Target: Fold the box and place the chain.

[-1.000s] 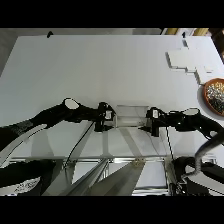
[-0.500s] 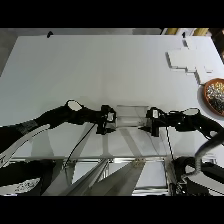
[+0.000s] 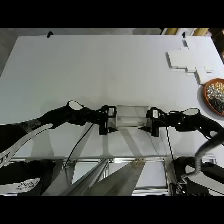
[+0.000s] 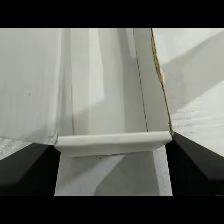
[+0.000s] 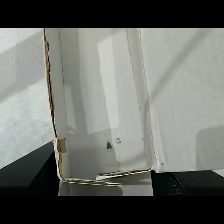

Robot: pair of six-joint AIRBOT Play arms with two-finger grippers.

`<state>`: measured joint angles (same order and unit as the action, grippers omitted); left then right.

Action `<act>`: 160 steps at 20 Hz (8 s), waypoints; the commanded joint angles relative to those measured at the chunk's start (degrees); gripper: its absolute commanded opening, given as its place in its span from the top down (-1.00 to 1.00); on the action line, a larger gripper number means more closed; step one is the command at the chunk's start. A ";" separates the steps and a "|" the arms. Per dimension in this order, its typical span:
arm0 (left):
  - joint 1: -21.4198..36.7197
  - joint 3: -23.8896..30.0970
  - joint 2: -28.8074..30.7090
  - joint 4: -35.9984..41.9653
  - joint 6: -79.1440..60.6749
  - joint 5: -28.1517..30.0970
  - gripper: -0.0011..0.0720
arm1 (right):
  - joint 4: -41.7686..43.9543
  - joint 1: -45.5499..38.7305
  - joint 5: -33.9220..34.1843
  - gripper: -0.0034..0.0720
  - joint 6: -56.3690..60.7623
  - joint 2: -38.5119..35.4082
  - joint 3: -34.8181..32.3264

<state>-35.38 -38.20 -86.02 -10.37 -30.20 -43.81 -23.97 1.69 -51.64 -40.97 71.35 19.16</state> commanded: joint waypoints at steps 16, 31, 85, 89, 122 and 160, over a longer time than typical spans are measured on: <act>-3.93 -0.04 -0.02 0.35 1.77 6.29 0.94 | 0.00 -0.02 0.00 -0.19 0.00 -0.04 0.00; -3.93 -0.04 0.00 0.42 1.77 6.29 0.94 | 2.40 -0.02 2.29 -0.17 0.02 -0.04 0.00; -3.93 -0.04 0.00 0.46 1.77 6.25 0.94 | 7.19 9.73 25.88 0.86 31.15 -9.51 4.92; -3.93 -0.04 0.00 0.46 1.77 6.25 0.94 | -20.44 9.70 15.43 0.87 58.77 -9.53 12.74; -3.93 -0.04 0.00 0.48 1.77 5.86 0.94 | -33.14 8.83 -0.31 0.43 34.23 -12.52 9.31; -3.93 -0.04 0.00 0.48 1.75 5.86 0.94 | -22.47 -12.74 4.96 0.86 91.03 -24.76 6.99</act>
<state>-39.35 -38.24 -86.06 -9.89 -28.42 -38.02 -43.70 -5.80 -49.34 35.27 46.02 26.17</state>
